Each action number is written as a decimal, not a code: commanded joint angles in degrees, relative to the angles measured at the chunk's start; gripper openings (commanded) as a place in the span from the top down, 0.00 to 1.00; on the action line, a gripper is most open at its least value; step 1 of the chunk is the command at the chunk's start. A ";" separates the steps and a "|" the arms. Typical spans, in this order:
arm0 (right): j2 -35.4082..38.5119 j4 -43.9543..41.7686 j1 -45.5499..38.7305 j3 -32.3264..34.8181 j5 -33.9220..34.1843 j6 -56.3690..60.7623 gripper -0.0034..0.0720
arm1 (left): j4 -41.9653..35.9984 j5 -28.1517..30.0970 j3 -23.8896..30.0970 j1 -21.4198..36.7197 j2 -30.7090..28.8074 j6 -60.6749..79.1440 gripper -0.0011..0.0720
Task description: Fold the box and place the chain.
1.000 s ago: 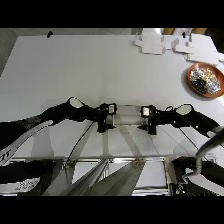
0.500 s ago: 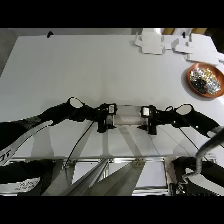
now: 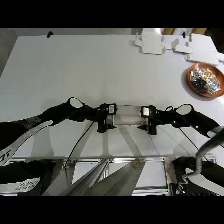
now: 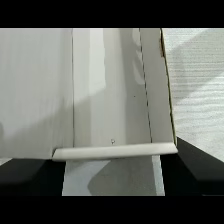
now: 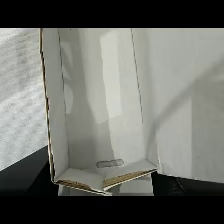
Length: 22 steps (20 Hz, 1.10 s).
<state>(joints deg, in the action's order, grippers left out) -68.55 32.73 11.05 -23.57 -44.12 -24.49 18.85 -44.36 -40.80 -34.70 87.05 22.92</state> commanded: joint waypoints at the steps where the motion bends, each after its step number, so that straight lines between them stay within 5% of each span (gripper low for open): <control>1: 0.00 -0.02 0.02 0.00 -0.02 0.00 0.43 | 0.00 -0.02 0.02 -0.02 0.02 0.00 0.70; 4: 0.00 0.07 0.02 0.00 -0.04 0.04 0.43 | 0.00 -0.02 0.02 -0.02 0.02 0.00 0.70; 5: 0.02 0.13 0.02 0.00 -0.04 0.09 0.34 | 0.00 -0.02 0.02 -0.02 0.02 0.00 0.70; 6: 0.24 0.26 0.02 0.00 0.13 0.07 0.07 | 0.00 -0.04 0.02 -0.02 0.02 0.00 0.70; 7: 0.72 0.31 0.02 0.00 0.28 0.35 0.03 | 0.00 -0.02 0.02 -0.02 0.02 0.00 0.70; 17: 14.67 20.04 0.02 0.00 -1.44 23.39 0.05 | 0.00 -0.04 0.02 -0.02 0.02 0.00 0.70; 22: 24.09 28.96 0.02 0.00 -7.82 37.05 0.05 | 0.00 -0.02 0.02 -0.02 0.02 0.00 0.70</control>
<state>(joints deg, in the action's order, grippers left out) -49.43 55.07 11.07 -23.53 -48.45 3.38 18.94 -44.45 -40.77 -34.76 87.11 23.00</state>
